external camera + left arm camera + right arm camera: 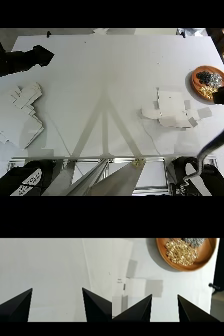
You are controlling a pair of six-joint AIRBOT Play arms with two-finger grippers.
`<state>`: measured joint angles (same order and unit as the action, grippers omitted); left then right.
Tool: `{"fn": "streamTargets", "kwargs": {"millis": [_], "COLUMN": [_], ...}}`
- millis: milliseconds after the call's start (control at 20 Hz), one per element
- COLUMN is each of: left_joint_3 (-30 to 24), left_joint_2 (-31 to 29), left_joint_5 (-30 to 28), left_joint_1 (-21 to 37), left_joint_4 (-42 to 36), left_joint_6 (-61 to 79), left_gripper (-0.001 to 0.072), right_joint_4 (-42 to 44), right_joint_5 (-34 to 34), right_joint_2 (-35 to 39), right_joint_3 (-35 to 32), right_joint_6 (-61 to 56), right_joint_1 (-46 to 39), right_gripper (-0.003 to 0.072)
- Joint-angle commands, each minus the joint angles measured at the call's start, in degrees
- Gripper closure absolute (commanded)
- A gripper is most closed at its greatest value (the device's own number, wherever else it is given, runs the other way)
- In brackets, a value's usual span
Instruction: Fold the box and place the chain.
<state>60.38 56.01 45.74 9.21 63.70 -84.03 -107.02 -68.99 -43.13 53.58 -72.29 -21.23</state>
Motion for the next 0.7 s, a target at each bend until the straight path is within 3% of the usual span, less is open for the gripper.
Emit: {"fn": "streamTargets", "kwargs": {"millis": [0,350,650], "left_joint_3": [0.0,0.0,0.0], "left_joint_2": [0.0,0.0,0.0], "left_joint_5": [0.0,0.0,0.0], "left_joint_1": [0.0,0.0,0.0], "left_joint_4": [0.0,0.0,0.0], "left_joint_6": [0.0,0.0,0.0], "left_gripper": [0.0009,0.0009,0.0009], "right_joint_4": [3.0,18.4,28.5], "right_joint_5": [-0.4,-6.6,-2.1], "right_joint_2": [-3.3,-22.1,-31.5], "right_joint_3": [0.1,0.1,1.6], "right_joint_6": [0.8,10.5,17.6], "right_joint_1": [-12.2,-29.1,-34.1], "right_gripper": [0.0327,0.0324,0.0323]}}
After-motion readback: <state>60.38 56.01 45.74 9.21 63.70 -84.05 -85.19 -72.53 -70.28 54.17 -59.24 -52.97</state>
